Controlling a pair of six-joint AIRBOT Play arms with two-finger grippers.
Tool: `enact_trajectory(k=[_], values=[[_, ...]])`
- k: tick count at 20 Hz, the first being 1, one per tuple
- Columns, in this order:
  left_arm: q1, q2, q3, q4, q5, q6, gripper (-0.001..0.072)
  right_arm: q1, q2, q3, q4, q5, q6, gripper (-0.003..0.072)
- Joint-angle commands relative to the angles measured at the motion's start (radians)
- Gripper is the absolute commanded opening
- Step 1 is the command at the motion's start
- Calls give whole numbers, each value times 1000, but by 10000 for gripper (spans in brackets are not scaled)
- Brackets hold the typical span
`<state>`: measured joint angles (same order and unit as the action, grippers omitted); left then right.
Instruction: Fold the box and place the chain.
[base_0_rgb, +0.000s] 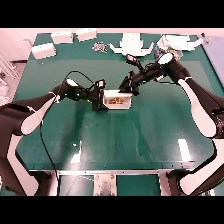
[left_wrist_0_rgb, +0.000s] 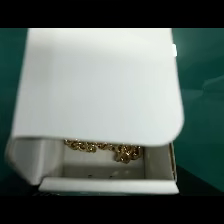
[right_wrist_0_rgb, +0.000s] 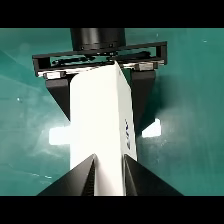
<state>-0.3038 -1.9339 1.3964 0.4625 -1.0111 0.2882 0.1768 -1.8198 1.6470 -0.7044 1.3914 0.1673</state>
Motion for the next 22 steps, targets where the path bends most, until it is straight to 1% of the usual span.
enact_trajectory(k=[1,5,9,12,14,17,20,22], values=[[0,0,0,0,0,0,469,1,0,0,-7,-7,24,200],[0,0,0,0,0,0,469,2,6,-4,-6,-6,43,188],[0,0,0,0,0,0,469,2,35,-43,-7,-12,43,182],[0,0,0,0,0,0,469,2,74,-90,-7,-49,42,182],[0,0,0,0,0,0,469,2,76,-110,-7,-59,43,182],[0,0,0,0,0,0,469,10,76,-134,-6,-117,42,178],[0,0,0,0,0,0,469,10,84,-138,-3,-118,55,167],[0,0,0,0,0,0,469,13,109,-160,-4,-128,61,159]])
